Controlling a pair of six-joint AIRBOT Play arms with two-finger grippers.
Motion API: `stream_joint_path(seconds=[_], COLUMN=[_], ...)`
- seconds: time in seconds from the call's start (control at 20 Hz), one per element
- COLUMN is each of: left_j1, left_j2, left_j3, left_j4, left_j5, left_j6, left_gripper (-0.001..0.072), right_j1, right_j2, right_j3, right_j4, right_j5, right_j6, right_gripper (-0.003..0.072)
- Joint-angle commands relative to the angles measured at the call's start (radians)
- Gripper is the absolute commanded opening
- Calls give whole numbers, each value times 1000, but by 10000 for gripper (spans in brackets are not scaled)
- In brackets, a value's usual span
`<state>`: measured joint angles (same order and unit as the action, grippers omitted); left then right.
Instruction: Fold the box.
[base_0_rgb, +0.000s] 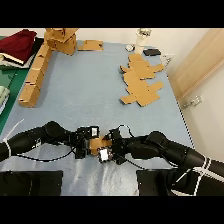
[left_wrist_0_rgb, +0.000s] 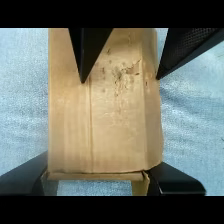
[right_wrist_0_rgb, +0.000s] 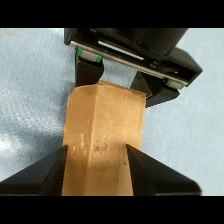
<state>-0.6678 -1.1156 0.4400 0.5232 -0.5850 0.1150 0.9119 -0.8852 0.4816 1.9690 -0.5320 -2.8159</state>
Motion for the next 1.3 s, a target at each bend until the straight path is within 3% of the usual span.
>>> stream_joint_path(seconds=[0.0,0.05,0.1,0.35,0.9,1.0,1.15,1.25], left_j1=[0,0,0,0,0,0,0,0], left_j2=[0,0,0,0,0,0,0,0], left_j3=[0,0,0,0,0,0,0,0], left_j4=[0,0,0,0,0,0,0,0], left_j5=[0,0,0,2,0,1,0,0], left_j6=[0,0,0,0,0,0,0,0], left_gripper=[520,520,521,521,521,521,521,521], right_j1=[6,7,8,54,75,75,75,75], right_j2=[-1,-1,0,15,81,79,53,37], right_j3=[-1,-1,0,3,49,55,55,55], right_j4=[-43,-43,-44,-136,-308,-313,-312,-304], right_j5=[2,2,1,11,26,27,23,24], right_j6=[26,27,27,123,228,235,243,243], right_gripper=[493,490,428,360,348,273,258,165])
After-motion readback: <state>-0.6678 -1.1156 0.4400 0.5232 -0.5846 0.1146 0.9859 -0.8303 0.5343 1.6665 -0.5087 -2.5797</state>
